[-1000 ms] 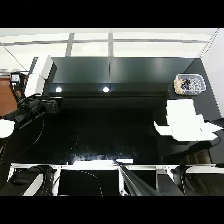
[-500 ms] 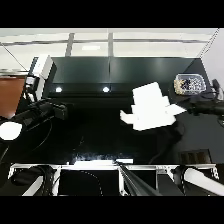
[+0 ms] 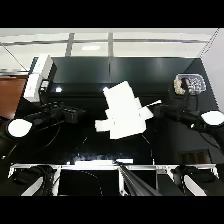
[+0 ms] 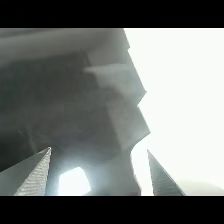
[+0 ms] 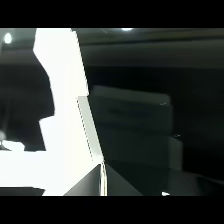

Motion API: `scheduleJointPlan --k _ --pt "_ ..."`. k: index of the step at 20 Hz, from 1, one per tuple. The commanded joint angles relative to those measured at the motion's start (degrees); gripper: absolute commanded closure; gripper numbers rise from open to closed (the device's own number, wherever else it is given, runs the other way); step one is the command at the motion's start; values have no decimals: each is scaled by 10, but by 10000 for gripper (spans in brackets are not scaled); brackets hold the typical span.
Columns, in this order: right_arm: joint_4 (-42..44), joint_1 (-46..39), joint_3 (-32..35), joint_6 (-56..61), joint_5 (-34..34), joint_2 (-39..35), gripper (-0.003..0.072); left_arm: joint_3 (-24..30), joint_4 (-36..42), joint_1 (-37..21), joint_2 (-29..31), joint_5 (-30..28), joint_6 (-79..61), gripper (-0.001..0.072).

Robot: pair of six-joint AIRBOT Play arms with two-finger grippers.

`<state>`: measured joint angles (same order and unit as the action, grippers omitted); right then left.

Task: Fold the box and place the chain.

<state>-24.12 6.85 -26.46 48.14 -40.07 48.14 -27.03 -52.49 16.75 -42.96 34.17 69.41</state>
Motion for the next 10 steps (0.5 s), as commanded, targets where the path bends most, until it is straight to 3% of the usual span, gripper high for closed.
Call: scheduleJointPlan --k 1,6,8,10 --pt "-14 92 31 -15 61 -17 677 0 52 3 -42 16 5 6" --pt "-10 176 60 -4 173 -19 677 0 162 2 -116 65 24 6" --pt "-10 180 60 1 183 -19 677 0 189 2 -150 98 4 6" --pt "-10 180 60 1 182 -19 677 -1 268 2 -193 139 -89 6"
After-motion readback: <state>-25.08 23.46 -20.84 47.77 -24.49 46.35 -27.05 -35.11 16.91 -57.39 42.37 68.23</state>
